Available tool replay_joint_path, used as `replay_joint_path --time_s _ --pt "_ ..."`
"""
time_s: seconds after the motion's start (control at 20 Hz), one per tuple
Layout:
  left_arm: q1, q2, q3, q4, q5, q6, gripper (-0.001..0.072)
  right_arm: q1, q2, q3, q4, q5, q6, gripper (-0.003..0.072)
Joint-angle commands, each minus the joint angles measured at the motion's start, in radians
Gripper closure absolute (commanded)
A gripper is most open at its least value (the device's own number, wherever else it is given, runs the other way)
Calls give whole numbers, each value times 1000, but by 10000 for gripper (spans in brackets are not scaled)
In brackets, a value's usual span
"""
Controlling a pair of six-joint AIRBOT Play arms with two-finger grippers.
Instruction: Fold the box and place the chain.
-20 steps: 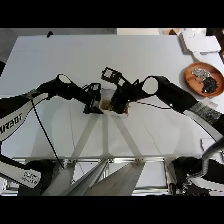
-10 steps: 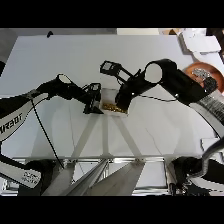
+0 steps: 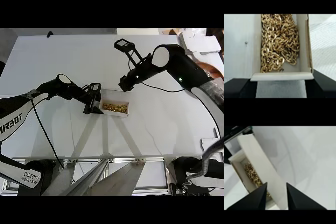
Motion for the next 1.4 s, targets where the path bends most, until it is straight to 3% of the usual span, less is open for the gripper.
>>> replay_joint_path --time_s 0.0,0.25,0.75,0.9,1.0,1.35 --pt "0 1 0 0 0 0 454 -54 -103 4 217 117 7 363" --pt "0 0 0 0 0 0 454 -16 -133 3 333 100 -164 351" --pt "0 1 0 0 0 0 454 104 -55 -76 48 -184 -288 353" --pt "0 1 0 0 0 0 454 134 -24 -119 36 -204 -289 356" --pt "0 0 0 0 0 0 454 158 -7 -145 36 -220 -314 437" --pt "0 1 0 0 0 0 454 200 32 -248 36 -327 -330 518"
